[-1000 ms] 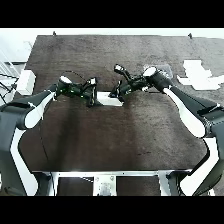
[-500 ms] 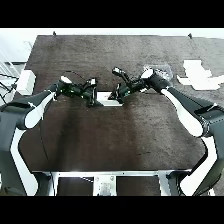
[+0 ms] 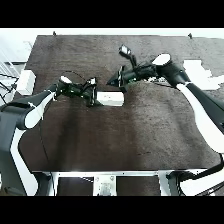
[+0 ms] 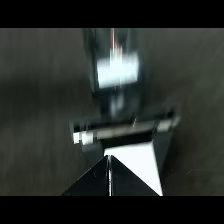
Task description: Fold the box and place the chain.
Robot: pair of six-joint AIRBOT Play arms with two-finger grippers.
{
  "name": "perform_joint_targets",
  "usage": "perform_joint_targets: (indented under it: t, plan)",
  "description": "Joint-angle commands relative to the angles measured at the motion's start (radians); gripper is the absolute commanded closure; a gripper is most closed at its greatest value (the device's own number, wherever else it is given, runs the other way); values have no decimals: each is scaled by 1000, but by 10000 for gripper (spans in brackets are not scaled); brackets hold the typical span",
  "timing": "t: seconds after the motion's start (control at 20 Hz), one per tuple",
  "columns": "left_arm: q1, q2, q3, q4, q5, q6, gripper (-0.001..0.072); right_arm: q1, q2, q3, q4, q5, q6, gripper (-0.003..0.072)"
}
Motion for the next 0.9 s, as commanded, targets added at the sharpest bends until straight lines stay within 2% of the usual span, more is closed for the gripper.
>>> perform_joint_targets:
  t: [0.0,0.1,0.3,0.45,0.55,0.7,0.85]
  plan:
    - [1,0,0,1,0,2,233,-14,158,-74,-8,-89,81,676]
    - [1,0,0,1,0,2,233,-25,280,-194,-53,-239,126,676]
    - [1,0,0,0,0,2,233,-47,554,-525,-66,-586,176,676]
    - [0,1,0,-1,0,3,233,-51,723,-747,-63,-755,184,675]
    - [1,1,0,-2,0,2,233,-51,819,-880,-63,-834,202,675]
    - [0,1,0,-3,-1,2,234,-51,926,-1059,-63,-889,209,674]
    - [0,0,0,-4,-1,2,234,-51,983,-1170,-63,-925,209,674]
